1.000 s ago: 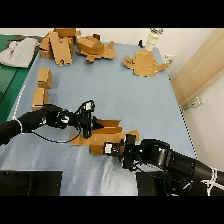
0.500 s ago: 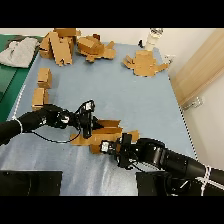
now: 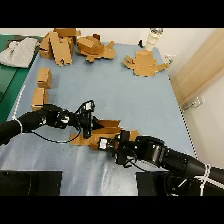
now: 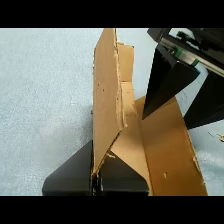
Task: Fold the box.
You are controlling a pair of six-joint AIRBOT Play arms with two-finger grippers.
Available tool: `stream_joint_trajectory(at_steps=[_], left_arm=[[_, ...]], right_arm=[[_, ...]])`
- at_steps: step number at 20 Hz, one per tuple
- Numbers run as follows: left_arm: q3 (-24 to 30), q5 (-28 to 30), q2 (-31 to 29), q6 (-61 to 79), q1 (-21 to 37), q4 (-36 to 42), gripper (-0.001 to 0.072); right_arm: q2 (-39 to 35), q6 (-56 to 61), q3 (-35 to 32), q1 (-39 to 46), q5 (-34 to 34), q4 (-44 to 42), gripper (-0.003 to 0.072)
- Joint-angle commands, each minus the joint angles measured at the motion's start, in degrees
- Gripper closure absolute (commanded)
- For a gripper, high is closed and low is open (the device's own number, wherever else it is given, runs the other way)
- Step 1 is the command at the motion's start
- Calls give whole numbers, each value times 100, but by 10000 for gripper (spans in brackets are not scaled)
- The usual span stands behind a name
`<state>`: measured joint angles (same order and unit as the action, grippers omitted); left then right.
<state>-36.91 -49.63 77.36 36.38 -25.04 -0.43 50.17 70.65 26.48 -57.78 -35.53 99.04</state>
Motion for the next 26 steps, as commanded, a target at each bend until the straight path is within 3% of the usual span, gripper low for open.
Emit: stream_joint_trajectory(at_steps=[1, 3, 6, 8, 11, 18, 26], left_arm=[[-4, -7, 4, 0, 0, 0, 696], [-4, -11, 4, -2, 0, 0, 696], [-4, -37, 4, 0, 0, 0, 696], [-4, -44, 4, -2, 0, 0, 696], [-4, -44, 4, 0, 0, 0, 697], [-4, -50, 4, 0, 0, 0, 697], [-4, -50, 4, -2, 0, 0, 697]], right_arm=[[48, -31, -63, 389, 363, -98, 197], [35, -826, -61, 802, 525, -804, 197], [50, -3991, -61, 1543, 133, -3901, 197], [59, -5464, -59, 2159, -442, -5243, 197], [57, -5515, -59, 2787, -927, -5327, 197], [48, -5316, -61, 2850, -916, -5337, 197], [48, -5313, -59, 2850, -221, -4680, 195]])
